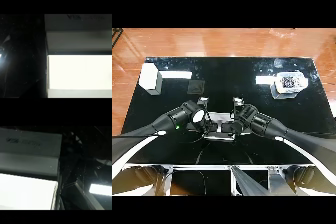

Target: Fold the box and place the chain.

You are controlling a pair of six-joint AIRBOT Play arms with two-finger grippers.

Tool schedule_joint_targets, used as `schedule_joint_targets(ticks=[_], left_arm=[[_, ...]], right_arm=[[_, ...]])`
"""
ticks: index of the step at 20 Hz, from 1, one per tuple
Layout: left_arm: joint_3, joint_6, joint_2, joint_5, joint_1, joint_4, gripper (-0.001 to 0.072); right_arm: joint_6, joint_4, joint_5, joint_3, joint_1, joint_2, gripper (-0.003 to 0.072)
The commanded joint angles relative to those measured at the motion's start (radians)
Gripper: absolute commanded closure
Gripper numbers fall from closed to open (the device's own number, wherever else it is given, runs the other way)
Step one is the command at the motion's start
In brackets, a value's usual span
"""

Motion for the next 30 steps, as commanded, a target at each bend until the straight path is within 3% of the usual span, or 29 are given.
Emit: schedule_joint_targets(ticks=[1, 7, 9, 11, 12, 20, 21, 22, 30], left_arm=[[0.000, 0.000, -0.001, 0.004, -0.001, -0.001, 0.0688], [0.000, 0.000, -0.001, 0.004, -0.001, -0.001, 0.0688], [0.000, 0.000, -0.001, 0.004, -0.001, -0.001, 0.0688], [0.000, 0.000, -0.001, 0.003, -0.001, -0.001, 0.0688], [0.000, 0.000, -0.001, 0.003, -0.001, -0.001, 0.0688], [0.000, 0.000, -0.001, 0.000, -0.001, -0.004, 0.0688], [0.000, 0.000, -0.001, 0.000, -0.001, -0.003, 0.0688], [0.000, 0.000, -0.001, 0.001, -0.001, -0.003, 0.0688], [0.000, 0.000, -0.001, 0.001, -0.001, -0.004, 0.0688]], right_arm=[[0.003, 0.001, 0.002, 0.001, 0.001, -0.001, 0.0457], [0.003, 0.001, -0.006, 0.000, 0.001, -0.001, 0.0457], [0.003, 0.001, -0.005, 0.001, 0.001, -0.001, 0.0562], [0.003, 0.003, -0.005, 0.001, 0.001, -0.001, 0.0584], [0.003, 0.004, -0.004, 0.001, 0.001, -0.001, 0.0657], [0.002, 0.010, 0.000, 0.001, 0.001, 0.001, 0.0649], [0.003, 0.000, -0.007, 0.001, 0.001, 0.002, 0.0558], [0.003, -0.001, -0.018, 0.001, 0.001, 0.003, 0.0296], [-0.014, -0.001, -0.040, 0.019, -0.014, 0.031, 0.0281]])
